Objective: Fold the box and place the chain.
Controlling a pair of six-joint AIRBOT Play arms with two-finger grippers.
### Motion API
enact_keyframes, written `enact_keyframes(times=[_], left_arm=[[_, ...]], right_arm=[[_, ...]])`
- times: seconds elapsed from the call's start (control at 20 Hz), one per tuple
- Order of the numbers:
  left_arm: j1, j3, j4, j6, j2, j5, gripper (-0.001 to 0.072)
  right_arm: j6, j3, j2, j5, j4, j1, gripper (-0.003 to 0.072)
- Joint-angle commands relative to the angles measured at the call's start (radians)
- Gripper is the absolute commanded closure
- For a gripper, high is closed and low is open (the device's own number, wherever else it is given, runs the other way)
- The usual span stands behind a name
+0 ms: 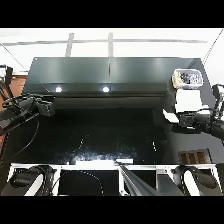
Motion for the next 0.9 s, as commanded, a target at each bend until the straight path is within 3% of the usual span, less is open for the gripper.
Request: enact_keyframes(times=[0.0, 0.1, 0.15, 0.2, 0.25, 0.3, 0.4, 0.55, 0.7, 0.85], left_arm=[[0.000, 0.000, 0.000, 0.000, 0.001, 0.018, 0.0677], [0.000, 0.000, 0.000, 0.000, 0.000, 0.021, 0.0677], [0.000, 0.000, -0.001, -0.007, 0.000, 0.021, 0.0675], [0.000, 0.000, -0.002, -0.017, -0.002, 0.022, 0.0644], [-0.001, -0.001, -0.003, -0.017, -0.006, 0.018, 0.0343], [-0.001, -0.001, -0.004, -0.022, -0.011, 0.014, 0.0003], [0.000, 0.000, -0.004, -0.036, -0.016, -0.006, 0.0008], [0.000, 0.000, 0.005, -0.035, -0.016, -0.074, 0.0009], [0.000, 0.000, 0.005, -0.035, -0.018, -0.093, 0.0009], [0.000, 0.000, 0.005, -0.036, -0.018, -0.093, 0.0009]], right_arm=[[-0.002, 0.000, 0.001, -0.073, 0.031, 0.001, 0.0644], [0.000, -0.001, 0.001, -0.142, 0.097, 0.001, 0.0642], [0.000, -0.001, 0.001, -0.168, 0.127, 0.001, 0.0543], [0.000, -0.001, 0.001, -0.174, 0.127, 0.001, 0.0143], [-0.004, -0.001, 0.000, -0.188, 0.121, 0.001, -0.0013], [0.008, 0.000, -0.002, -0.208, 0.113, 0.000, -0.0015], [0.186, 0.013, -0.020, -0.292, 0.040, -0.012, -0.0014], [0.441, 0.161, -0.180, -0.312, -0.258, -0.095, -0.0013], [0.533, 0.390, -0.428, -0.245, -0.446, -0.248, -0.0007], [0.565, 0.597, -0.634, -0.078, -0.473, -0.464, -0.0007]])
